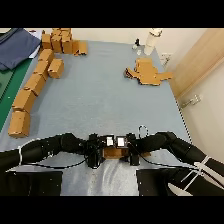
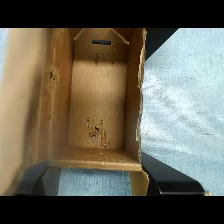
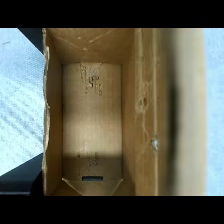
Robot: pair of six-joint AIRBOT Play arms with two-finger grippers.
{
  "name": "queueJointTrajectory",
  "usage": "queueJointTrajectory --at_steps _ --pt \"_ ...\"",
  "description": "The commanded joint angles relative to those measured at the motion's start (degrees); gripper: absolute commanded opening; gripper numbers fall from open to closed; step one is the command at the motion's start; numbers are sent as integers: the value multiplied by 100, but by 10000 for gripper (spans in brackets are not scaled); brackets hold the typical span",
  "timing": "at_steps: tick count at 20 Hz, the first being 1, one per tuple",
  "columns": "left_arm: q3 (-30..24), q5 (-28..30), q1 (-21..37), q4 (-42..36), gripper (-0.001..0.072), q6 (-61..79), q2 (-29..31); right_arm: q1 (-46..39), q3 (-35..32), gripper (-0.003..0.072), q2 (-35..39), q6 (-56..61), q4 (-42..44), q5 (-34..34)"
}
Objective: Fold the box.
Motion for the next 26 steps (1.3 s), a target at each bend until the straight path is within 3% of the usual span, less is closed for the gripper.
queueJointTrajectory --at_steps 1,15,16,17,18,26 --pt "7 0 -2 2 451 2 2 2 4 577 -4 2 7 4" --pt "4 -2 -2 2 451 2 4 2 7 577 -4 2 11 -81" --pt "4 0 -2 2 451 2 4 2 9 636 -2 2 13 -98" --pt "4 0 0 2 451 2 4 2 15 642 -2 122 9 -144" --pt "4 0 -2 2 451 2 4 0 20 720 0 422 -107 -238" --pt "4 0 0 2 451 2 4 -11 98 720 837 1779 -1506 -944"
